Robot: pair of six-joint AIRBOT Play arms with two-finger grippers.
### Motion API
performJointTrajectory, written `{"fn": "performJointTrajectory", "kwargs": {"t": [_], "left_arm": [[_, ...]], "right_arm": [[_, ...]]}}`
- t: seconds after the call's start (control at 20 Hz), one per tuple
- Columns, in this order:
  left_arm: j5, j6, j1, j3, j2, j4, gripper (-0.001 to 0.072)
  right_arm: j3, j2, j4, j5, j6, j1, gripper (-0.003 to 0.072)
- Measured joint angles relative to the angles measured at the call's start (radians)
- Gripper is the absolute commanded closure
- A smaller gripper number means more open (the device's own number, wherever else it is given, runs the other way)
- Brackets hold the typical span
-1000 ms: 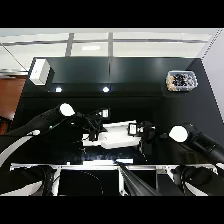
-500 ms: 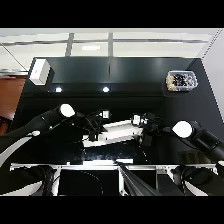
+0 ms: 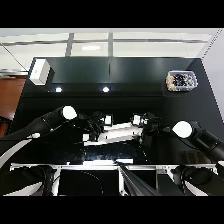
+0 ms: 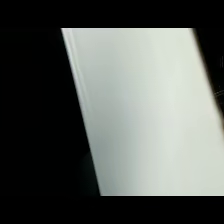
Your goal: Fold the box and place the chain.
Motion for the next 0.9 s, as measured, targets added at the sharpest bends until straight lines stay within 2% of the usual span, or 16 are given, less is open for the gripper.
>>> {"fn": "performJointTrajectory", "kwargs": {"t": [0.3, 0.5, 0.7, 0.9], "left_arm": [[0.003, 0.000, -0.001, 0.001, 0.000, 0.007, 0.0678], [0.004, 0.000, -0.002, 0.001, 0.000, 0.009, 0.0678], [0.006, 0.001, -0.002, 0.001, 0.000, 0.011, 0.0678], [0.006, 0.001, -0.002, 0.000, 0.000, 0.014, 0.0678]], "right_arm": [[-0.003, -0.015, 0.018, -0.037, -0.014, -0.001, -0.0017], [-0.004, -0.040, 0.115, -0.042, -0.092, -0.001, -0.0017], [-0.005, -0.070, 0.167, 0.040, -0.132, -0.001, -0.0017], [-0.023, -0.086, 0.149, 0.095, -0.142, -0.027, -0.0017]]}}
